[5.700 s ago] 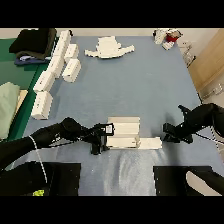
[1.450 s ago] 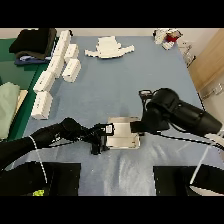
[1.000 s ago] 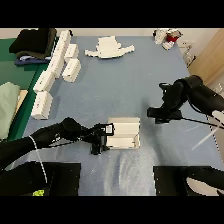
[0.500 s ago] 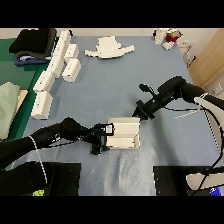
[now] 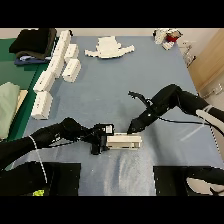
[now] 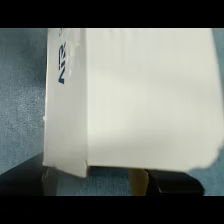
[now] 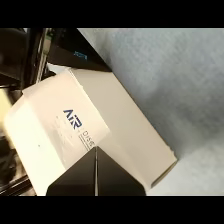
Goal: Fold the box.
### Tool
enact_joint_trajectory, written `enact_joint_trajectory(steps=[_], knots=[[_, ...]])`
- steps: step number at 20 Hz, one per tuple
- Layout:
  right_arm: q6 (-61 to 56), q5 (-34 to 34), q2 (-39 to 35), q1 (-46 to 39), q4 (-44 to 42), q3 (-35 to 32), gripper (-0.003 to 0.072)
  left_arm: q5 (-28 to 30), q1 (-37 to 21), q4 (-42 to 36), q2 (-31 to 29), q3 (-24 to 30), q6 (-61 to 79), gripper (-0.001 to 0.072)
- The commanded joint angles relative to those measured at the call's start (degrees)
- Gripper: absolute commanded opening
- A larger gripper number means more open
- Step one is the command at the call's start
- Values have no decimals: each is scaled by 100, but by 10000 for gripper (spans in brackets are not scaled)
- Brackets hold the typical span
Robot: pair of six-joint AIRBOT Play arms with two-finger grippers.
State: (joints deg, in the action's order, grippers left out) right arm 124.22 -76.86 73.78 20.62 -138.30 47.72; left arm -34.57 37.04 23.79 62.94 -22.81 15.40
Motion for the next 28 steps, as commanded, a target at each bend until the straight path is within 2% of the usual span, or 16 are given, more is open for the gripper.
enact_joint_trajectory(steps=[1,6,9,14,15,16,17,18,22,23,24,25,28], knots=[[520,1606,-997,608,162,-682,2,-2,2,0,-4,-4,0,471],[702,3810,-2529,1838,249,-2103,2,0,2,0,-2,-4,0,471],[782,4710,-3152,2404,503,-2684,3,0,2,0,-4,-4,0,471],[876,4959,-3314,2726,1117,-2800,21,2,2,0,-4,-4,0,471],[925,4944,-3314,2736,1165,-2732,58,2,2,0,-4,-4,0,470],[977,4889,-3314,2736,1178,-2629,228,0,2,0,-4,-4,0,471],[1143,4782,-3314,2736,1224,-2520,435,0,2,0,-4,-4,0,471],[1360,4671,-3311,2736,1285,-2430,514,0,2,0,-4,-4,0,471],[2024,4273,-3147,2736,1727,-2297,532,2,2,0,-4,-4,0,470],[2186,4240,-3071,2739,1725,-2295,559,-2,2,0,-4,-4,0,471],[2356,4232,-3008,2774,1725,-2286,639,2,2,0,-2,-4,0,471],[2490,4223,-2959,2841,1725,-2262,670,2,2,0,-4,-4,0,471],[2544,4360,-2861,3091,2002,-2210,667,2,2,0,-4,-4,0,471]])
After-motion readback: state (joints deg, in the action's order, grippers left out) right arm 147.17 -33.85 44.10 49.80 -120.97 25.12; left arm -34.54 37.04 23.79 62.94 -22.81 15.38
